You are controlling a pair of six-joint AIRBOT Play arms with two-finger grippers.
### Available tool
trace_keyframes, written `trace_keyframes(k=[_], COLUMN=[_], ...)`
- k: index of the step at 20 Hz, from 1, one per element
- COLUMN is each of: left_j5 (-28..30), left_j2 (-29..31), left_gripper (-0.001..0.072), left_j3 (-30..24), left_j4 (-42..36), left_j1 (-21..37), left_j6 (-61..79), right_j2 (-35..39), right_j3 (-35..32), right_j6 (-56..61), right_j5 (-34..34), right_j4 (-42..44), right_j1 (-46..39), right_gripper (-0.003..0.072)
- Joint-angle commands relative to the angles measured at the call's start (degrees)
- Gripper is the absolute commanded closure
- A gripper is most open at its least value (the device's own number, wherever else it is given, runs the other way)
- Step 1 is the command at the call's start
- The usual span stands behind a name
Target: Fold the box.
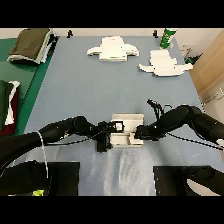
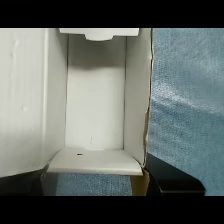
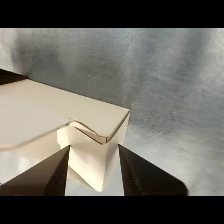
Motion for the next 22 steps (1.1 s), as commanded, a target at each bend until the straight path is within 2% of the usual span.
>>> trace_keyframes(k=[1, 4, 8, 10, 12, 13, 14, 15, 16, 17, 18, 22], left_j5=[0.0, 0.0, 0.0, 0.0, 0.0, 0.0, 0.0, 0.0, 0.0, 0.0, 0.0, 0.0], left_j2=[0.0, 0.0, 0.0, 0.0, 0.0, 0.0, 0.0, 0.0, 0.0, 0.0, 0.0, 0.0], left_gripper=[0.0117, 0.0117, 0.0117, 0.0117, 0.0117, 0.0117, 0.0117, 0.0117, 0.0117, 0.0117, 0.0117, 0.0117], left_j3=[0.1, 0.1, 0.1, 0.1, 0.1, 0.1, 0.1, 0.1, 0.1, 0.1, 0.1, 0.1], left_j4=[0.0, 0.0, 0.0, 0.0, 0.0, 0.0, 0.0, 0.0, 0.0, 0.0, 0.0, 0.0], left_j1=[0.0, 0.0, 0.0, 0.0, 0.0, 0.0, 0.0, 0.0, 0.0, 0.0, 0.0, 0.0], left_j6=[0.0, 0.0, 0.0, 0.0, 0.0, 0.0, 0.0, 0.0, 0.0, 0.0, 0.0, 0.0], right_j2=[-1.9, -4.5, -11.1, -12.9, -13.9, -14.3, -14.5, -14.7, -14.9, -15.1, -15.2, -15.1], right_j3=[4.6, 8.1, 11.1, 11.9, 12.1, 12.1, 12.1, 12.1, 12.1, 12.1, 12.1, 12.1], right_j6=[19.4, 30.8, 39.2, 43.2, 44.2, 44.3, 45.1, 45.3, 45.3, 45.1, 45.1, 45.0], right_j5=[1.5, -2.7, -7.3, -7.4, -7.3, -7.5, -7.9, -7.8, -7.8, -7.8, -7.8, -7.8], right_j4=[-18.8, -30.1, -37.7, -38.5, -37.5, -37.5, -37.5, -37.6, -37.6, -37.2, -36.7, -36.4], right_j1=[8.9, 16.1, 23.3, 24.4, 24.5, 24.5, 24.5, 24.5, 24.5, 24.5, 24.5, 25.7], right_gripper=[0.0201, 0.0203, 0.0214, 0.0216, 0.0248, 0.0319, 0.0333, 0.0395, 0.0527, 0.0621, 0.0683, 0.0684])
